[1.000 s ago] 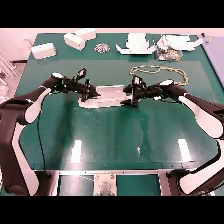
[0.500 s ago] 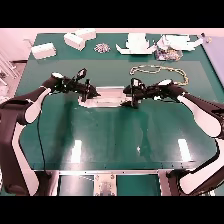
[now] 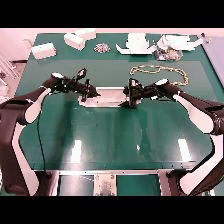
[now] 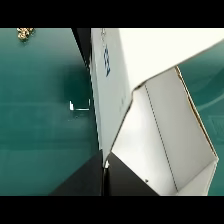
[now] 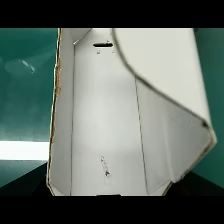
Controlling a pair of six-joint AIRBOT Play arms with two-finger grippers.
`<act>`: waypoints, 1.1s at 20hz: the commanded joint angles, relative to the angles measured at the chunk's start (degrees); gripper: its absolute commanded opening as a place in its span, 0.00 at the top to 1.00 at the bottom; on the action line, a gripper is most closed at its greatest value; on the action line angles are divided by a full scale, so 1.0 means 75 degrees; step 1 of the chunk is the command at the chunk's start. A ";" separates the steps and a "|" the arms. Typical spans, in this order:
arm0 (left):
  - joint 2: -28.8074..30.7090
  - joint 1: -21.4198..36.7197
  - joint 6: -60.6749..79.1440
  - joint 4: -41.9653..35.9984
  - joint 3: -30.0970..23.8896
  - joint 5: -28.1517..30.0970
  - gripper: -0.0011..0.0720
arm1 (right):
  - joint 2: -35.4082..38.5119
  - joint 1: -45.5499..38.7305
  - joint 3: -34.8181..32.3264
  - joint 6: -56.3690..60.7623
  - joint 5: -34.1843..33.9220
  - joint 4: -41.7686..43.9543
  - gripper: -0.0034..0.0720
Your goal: Fold the box and place the chain.
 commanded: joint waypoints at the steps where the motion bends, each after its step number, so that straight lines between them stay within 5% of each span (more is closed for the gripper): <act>1: 0.0009 0.0000 -0.0003 0.0000 0.0003 -0.0003 0.96 | -0.0073 0.0009 0.0079 0.0038 0.0044 -0.0160 0.05; 22: 0.0006 0.0000 -0.0003 -0.0003 0.0003 0.0000 0.96 | -0.0405 0.0166 0.0554 0.0227 0.0213 -0.0405 0.05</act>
